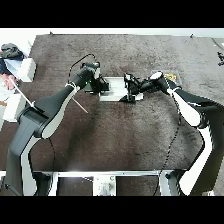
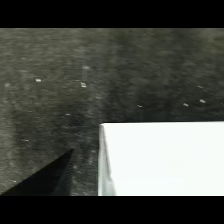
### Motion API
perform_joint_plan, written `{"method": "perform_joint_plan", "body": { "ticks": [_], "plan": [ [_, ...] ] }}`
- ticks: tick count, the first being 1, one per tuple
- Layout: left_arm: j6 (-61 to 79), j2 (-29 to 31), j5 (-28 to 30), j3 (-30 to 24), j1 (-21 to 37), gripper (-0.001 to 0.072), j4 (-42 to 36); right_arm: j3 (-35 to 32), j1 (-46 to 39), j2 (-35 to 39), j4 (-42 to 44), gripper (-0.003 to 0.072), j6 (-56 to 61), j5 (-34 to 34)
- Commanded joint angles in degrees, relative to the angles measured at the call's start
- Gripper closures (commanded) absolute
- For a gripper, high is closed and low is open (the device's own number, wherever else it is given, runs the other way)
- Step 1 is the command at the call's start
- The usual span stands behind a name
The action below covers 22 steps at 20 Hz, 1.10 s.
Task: Fold the box and place the chain.
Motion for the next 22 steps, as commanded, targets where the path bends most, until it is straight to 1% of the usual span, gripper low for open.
{"method": "perform_joint_plan", "body": {
  "ticks": [1,4,7,14,15,16,19,20,22],
  "plan": [
    [4.52,0.42,-2.54,1.75,-0.02,0.0333,-0.66,0.0,0.04,-0.02,0.22,0.0161,0.02,0.09],
    [9.99,0.63,-5.38,4.0,0.04,0.0332,-0.66,0.0,0.04,-0.02,0.22,0.0161,0.02,0.09],
    [13.97,2.1,-7.23,4.33,0.04,0.0332,-0.63,0.0,0.04,-0.04,0.22,0.0161,0.02,0.09],
    [25.33,8.17,-7.1,4.48,1.57,0.0331,-1.11,0.0,0.04,-0.04,0.22,0.0161,0.02,0.09],
    [27.26,9.01,-7.02,4.46,1.99,0.0241,-1.29,0.0,0.04,-0.04,0.22,0.0161,0.02,0.11],
    [29.77,9.6,-7.04,4.46,2.56,0.0105,-2.43,0.0,0.04,-0.04,0.22,0.0161,0.02,0.11],
    [36.92,10.43,-7.02,4.46,5.6,0.0098,-5.9,0.0,0.04,-0.04,0.22,0.0162,0.02,0.09],
    [39.82,10.43,-6.93,4.44,7.13,0.0098,-8.63,0.0,0.04,-0.04,0.22,0.0161,0.02,0.09],
    [46.84,10.43,-6.08,4.44,10.75,0.0097,-17.81,0.0,0.04,-0.04,0.22,0.0161,0.02,0.09]
  ]
}}
